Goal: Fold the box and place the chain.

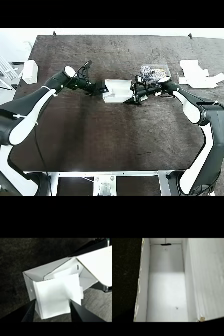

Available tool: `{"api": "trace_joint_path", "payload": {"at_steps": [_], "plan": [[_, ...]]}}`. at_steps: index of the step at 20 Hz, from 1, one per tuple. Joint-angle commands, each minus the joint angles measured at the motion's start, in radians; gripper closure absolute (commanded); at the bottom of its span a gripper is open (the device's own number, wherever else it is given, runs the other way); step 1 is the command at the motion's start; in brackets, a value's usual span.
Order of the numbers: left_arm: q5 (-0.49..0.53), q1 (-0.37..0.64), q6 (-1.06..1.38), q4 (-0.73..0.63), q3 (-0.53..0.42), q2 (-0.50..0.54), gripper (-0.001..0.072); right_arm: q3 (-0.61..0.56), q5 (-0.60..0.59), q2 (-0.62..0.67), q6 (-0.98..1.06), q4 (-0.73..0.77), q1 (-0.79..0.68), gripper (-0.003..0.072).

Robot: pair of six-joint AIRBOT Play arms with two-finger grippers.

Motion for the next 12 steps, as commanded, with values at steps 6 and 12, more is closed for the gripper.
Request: {"api": "trace_joint_path", "payload": {"at_steps": [6,12], "plan": [[0.048,-0.047,-0.129,0.083,0.02,0.0,0.0221,0.0,0.0,0.0,0.0,0.0,0.0,0.0189],[0.039,-0.06,-0.182,0.142,0.039,-0.002,0.0221,0.0,0.0,0.0,0.0,0.0,0.0,0.0189]]}}
